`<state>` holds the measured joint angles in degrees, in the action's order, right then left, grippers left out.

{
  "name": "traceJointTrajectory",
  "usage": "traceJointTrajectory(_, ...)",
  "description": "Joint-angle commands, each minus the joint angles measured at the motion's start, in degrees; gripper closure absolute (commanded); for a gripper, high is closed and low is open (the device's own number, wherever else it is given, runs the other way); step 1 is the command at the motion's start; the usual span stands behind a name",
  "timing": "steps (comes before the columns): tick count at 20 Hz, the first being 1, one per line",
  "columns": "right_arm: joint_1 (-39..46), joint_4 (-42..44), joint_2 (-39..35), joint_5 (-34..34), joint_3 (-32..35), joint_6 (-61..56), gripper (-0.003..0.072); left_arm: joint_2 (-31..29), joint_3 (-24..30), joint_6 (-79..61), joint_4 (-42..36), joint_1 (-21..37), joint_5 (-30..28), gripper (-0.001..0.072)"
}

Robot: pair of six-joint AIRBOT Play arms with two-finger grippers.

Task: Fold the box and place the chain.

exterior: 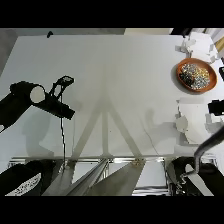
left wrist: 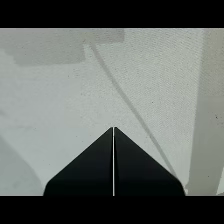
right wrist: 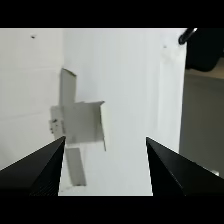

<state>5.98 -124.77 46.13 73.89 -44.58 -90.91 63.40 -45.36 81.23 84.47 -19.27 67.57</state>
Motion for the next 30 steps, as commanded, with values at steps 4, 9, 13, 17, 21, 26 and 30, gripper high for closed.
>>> traceJointTrajectory(4,10.1,-1.0,12.3,1.8,-0.4,5.5,0.0085,0.0,0.0,0.0,0.0,0.0,0.0,0.0699)
traceJointTrajectory(9,12.5,-0.1,19.6,1.1,-0.4,8.1,0.0085,0.0,0.0,0.0,0.0,0.0,0.0,0.0699)
traceJointTrajectory(13,13.2,-1.0,23.5,0.4,-0.4,7.4,0.0113,0.0,0.0,0.0,0.0,0.0,0.0,0.0699)
traceJointTrajectory(17,16.6,-1.0,27.3,0.4,-0.4,4.3,0.0206,0.0,0.0,0.0,0.0,0.0,0.0,0.0699)
traceJointTrajectory(21,18.8,-1.0,27.9,-1.9,-0.4,1.7,0.0352,0.0,0.0,0.0,0.0,0.0,0.0,0.0699)
traceJointTrajectory(26,18.6,1.1,27.4,-0.2,-0.4,1.4,0.0673,0.0,0.0,0.0,0.0,0.0,0.0,0.0699)
traceJointTrajectory(30,14.5,13.7,20.2,-2.1,-0.2,4.7,0.0673,0.0,0.0,0.0,0.0,0.0,0.0,0.0699)
